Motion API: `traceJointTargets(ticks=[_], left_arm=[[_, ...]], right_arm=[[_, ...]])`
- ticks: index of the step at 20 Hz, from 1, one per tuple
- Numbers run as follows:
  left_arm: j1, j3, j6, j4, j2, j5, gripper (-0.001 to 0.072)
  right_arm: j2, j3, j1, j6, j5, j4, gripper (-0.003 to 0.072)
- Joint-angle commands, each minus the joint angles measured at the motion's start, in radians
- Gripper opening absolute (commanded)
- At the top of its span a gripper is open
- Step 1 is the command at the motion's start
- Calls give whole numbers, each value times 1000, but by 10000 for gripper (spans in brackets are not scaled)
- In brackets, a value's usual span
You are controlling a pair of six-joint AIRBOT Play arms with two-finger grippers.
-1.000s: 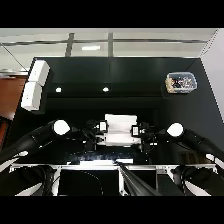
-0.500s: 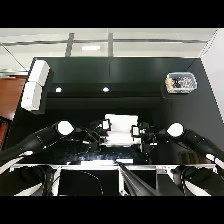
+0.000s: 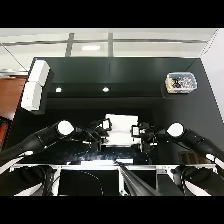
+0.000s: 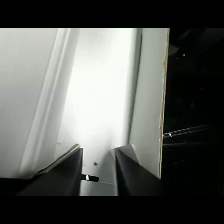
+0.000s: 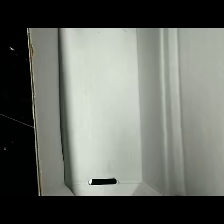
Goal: Fold the box and place the chain.
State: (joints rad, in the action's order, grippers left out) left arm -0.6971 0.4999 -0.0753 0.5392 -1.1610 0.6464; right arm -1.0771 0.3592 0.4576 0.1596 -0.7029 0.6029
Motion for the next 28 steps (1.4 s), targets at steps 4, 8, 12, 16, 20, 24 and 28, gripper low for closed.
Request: traceJointTargets(ticks=[4, 8, 12, 16, 20, 24, 28], left_arm=[[2, 39, -21, 68, 3, 37, 54], [100, 101, -316, 320, 82, 299, 27], [372, 104, -528, 434, 204, 516, 26], [683, 79, -805, 383, 201, 510, 27], [806, -10, -929, 217, 172, 484, 27], [809, -146, -1085, 106, 106, 440, 27], [795, -203, -1044, 50, 30, 441, 27]], right_arm=[[0, 0, 0, 0, 0, 0, 309], [0, 0, 0, 0, 0, 0, 309], [0, 0, 0, 0, 0, 0, 309], [0, 0, 0, 0, 0, 0, 309], [0, 0, 0, 0, 0, 0, 309], [0, 0, 0, 0, 0, 0, 309], [0, 0, 0, 0, 0, 0, 309]])
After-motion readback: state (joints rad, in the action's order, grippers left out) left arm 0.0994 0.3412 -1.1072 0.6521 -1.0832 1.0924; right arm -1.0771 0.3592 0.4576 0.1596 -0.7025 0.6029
